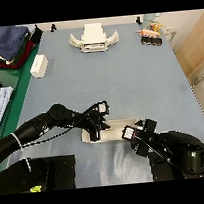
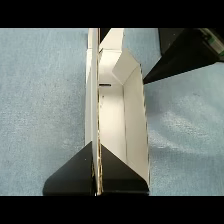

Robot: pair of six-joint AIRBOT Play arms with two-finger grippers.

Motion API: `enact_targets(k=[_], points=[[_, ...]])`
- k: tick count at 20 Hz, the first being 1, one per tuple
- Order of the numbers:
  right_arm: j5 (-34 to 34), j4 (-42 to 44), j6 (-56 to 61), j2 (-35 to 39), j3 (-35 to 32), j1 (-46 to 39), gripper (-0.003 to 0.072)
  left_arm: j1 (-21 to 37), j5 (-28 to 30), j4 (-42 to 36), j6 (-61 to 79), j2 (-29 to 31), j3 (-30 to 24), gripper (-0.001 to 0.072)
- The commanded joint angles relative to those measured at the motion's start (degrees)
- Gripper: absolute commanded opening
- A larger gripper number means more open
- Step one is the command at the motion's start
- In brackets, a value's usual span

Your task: Fold the box.

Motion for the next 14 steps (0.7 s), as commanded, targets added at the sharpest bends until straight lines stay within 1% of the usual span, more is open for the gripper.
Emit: enact_targets(k=[1,6,9,11,14], points=[[1.7,-1.0,1.6,0.5,0.2,0.0,0.0720,0.0,0.0,0.0,0.0,0.0,0.0,0.0015],[1.2,-1.3,1.7,0.5,0.1,-0.6,0.0720,0.0,0.0,0.0,0.0,0.0,0.0,0.0015],[-2.3,0.9,-1.5,0.7,0.0,-5.1,0.0720,0.0,0.0,0.0,0.0,0.0,0.0,0.0015],[-5.5,6.0,-9.2,1.3,0.0,-9.8,0.0720,0.0,0.0,0.0,0.0,0.0,0.0,0.0015],[-8.5,20.0,-27.5,2.0,0.0,-18.4,0.0720,0.0,0.0,0.0,0.0,0.0,0.0,0.0015]])
